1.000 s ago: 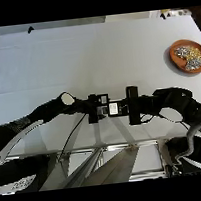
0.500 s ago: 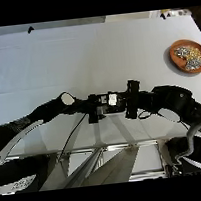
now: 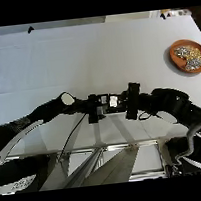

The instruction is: Fold the box and place the chain.

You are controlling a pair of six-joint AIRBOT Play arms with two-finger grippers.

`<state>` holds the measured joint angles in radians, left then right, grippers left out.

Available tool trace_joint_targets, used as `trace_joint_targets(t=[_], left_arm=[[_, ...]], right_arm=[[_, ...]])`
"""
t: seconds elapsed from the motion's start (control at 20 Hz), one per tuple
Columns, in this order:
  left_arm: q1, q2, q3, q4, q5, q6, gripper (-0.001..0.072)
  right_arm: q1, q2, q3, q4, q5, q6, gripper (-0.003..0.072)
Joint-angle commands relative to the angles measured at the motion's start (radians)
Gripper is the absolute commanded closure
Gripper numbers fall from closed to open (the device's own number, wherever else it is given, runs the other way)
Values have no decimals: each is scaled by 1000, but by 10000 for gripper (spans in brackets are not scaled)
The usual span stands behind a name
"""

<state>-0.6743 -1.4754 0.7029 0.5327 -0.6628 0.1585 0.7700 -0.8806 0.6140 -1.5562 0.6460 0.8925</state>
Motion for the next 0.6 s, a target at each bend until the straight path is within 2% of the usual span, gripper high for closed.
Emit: trace_joint_targets(t=[0.0,0.05,0.2,0.35,0.4,0.5,0.55], left_arm=[[0,1,0,-1,0,-2,697],[0,1,0,-1,0,-2,697],[0,1,0,-1,0,-2,697],[0,1,0,-1,0,-2,697],[0,1,0,-1,0,-2,697],[0,1,0,-1,0,-2,697],[0,1,0,-1,0,-2,697]], right_arm=[[1,14,-7,39,-6,1,288],[1,35,-7,43,-6,1,219],[0,140,-6,33,38,-11,219],[-17,227,-5,16,131,-37,234],[-43,244,-2,17,151,-38,273],[-131,254,25,40,165,-40,289],[-191,252,41,102,146,-72,299]])
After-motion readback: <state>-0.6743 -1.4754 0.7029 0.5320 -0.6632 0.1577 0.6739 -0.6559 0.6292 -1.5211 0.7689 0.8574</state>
